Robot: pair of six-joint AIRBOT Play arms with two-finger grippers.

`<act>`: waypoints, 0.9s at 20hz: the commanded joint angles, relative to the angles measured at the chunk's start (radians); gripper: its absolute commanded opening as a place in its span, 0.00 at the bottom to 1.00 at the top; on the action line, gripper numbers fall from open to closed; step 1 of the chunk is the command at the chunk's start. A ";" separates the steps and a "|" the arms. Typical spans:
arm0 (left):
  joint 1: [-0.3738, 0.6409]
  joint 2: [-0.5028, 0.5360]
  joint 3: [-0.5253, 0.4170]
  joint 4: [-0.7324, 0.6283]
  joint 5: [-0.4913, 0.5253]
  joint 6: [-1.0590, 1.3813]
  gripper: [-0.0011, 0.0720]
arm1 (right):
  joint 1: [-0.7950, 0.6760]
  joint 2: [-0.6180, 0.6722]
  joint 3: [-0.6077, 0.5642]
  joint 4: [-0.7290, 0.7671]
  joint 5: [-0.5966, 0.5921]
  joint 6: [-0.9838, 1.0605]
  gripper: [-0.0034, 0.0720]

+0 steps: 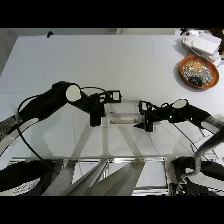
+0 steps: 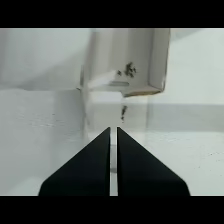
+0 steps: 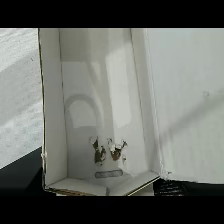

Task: Fold the box and place the chain.

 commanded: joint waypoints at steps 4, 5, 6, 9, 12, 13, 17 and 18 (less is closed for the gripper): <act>0.007 -0.007 -0.137 -0.024 0.092 0.145 0.26 | 0.001 0.001 0.001 0.000 0.000 0.000 0.47; 0.012 -0.008 -0.141 -0.014 0.099 0.151 0.32 | 0.001 0.001 0.001 0.000 0.000 0.000 0.47; 0.016 -0.008 -0.141 -0.005 0.113 0.151 0.41 | 0.001 0.001 0.001 0.000 0.000 0.000 0.47; 0.019 -0.008 -0.141 -0.011 0.208 0.156 0.59 | 0.001 0.001 0.001 0.000 0.000 0.000 0.47; 0.018 -0.008 -0.141 -0.076 0.251 0.304 0.59 | 0.001 0.001 0.001 0.000 0.001 0.000 0.47; 0.018 -0.009 -0.141 -0.089 0.251 0.341 0.58 | 0.001 0.001 0.001 0.000 0.000 0.000 0.47; 0.019 -0.031 -0.141 -0.103 0.249 0.385 0.58 | 0.001 0.001 0.001 0.000 0.000 0.000 0.47; 0.019 -0.039 -0.141 -0.105 0.243 0.402 0.58 | 0.001 0.001 0.001 0.000 0.000 0.000 0.47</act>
